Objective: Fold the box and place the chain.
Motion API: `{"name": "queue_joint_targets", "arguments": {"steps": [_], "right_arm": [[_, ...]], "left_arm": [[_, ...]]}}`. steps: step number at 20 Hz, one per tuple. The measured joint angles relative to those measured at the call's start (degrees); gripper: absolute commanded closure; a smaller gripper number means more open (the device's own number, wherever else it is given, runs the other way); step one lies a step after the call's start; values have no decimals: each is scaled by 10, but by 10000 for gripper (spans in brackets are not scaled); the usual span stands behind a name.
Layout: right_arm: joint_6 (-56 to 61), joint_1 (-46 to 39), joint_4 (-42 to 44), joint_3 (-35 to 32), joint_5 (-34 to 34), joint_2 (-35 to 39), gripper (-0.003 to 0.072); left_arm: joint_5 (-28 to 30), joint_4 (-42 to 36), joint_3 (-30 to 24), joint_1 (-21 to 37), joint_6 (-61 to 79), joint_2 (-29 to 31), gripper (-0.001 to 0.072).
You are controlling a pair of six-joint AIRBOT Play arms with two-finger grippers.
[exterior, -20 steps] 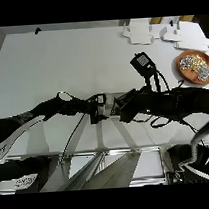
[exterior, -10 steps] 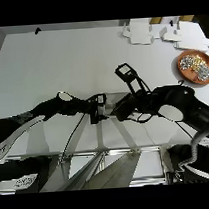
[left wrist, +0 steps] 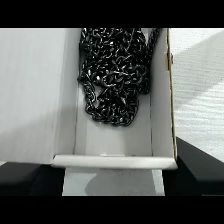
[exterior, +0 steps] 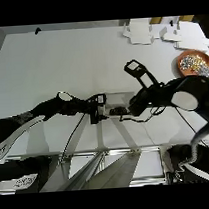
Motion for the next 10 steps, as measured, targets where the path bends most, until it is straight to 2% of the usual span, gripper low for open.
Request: {"name": "queue_joint_targets", "arguments": {"steps": [2,5,10], "right_arm": [[-78,-39,0,0,40,9,464],[-196,-96,21,-16,71,16,464],[-339,-160,94,-82,47,17,463]], "left_arm": [[0,0,0,0,0,0,391],[0,0,0,0,0,0,391],[0,0,0,0,0,0,391]]}}
